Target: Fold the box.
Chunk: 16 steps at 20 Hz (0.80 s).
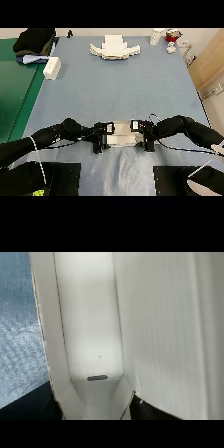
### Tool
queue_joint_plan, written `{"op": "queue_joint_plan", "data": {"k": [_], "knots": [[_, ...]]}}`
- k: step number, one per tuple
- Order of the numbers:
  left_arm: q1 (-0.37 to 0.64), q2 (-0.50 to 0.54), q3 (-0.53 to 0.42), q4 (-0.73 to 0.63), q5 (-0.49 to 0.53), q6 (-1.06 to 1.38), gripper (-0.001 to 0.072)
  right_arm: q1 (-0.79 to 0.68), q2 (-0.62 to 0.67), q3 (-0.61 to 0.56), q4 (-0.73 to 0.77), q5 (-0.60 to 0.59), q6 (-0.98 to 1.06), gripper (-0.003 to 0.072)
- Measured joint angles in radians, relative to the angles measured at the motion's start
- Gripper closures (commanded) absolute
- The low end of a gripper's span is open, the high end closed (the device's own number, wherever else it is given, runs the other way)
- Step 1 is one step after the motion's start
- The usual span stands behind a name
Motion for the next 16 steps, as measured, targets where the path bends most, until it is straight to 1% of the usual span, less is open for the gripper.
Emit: {"op": "queue_joint_plan", "data": {"k": [6,7,8,9,13,16], "knots": [[0.0,0.0,0.0,0.0,0.0,0.0,0.0183,0.0,0.0,0.0,0.0,0.0,0.0,0.0235],[0.0,0.0,0.0,0.0,0.001,0.0,0.0183,0.0,0.0,0.0,0.0,0.001,0.0,0.0218],[0.0,0.0,0.0,0.0,0.0,0.0,0.0183,0.0,0.0,0.0,0.0,0.001,0.0,0.0061],[0.0,0.0,0.0,0.0,0.003,0.001,0.0183,0.001,0.0,0.0,-0.001,0.002,0.004,-0.0034],[0.0,0.0,0.0,-0.001,0.006,0.0,0.0183,-0.001,0.029,0.002,-0.005,-0.01,0.057,-0.0034],[0.0,0.0,0.0,-0.001,0.004,0.0,0.0183,-0.001,0.091,0.002,-0.044,-0.048,0.158,-0.003]]}}
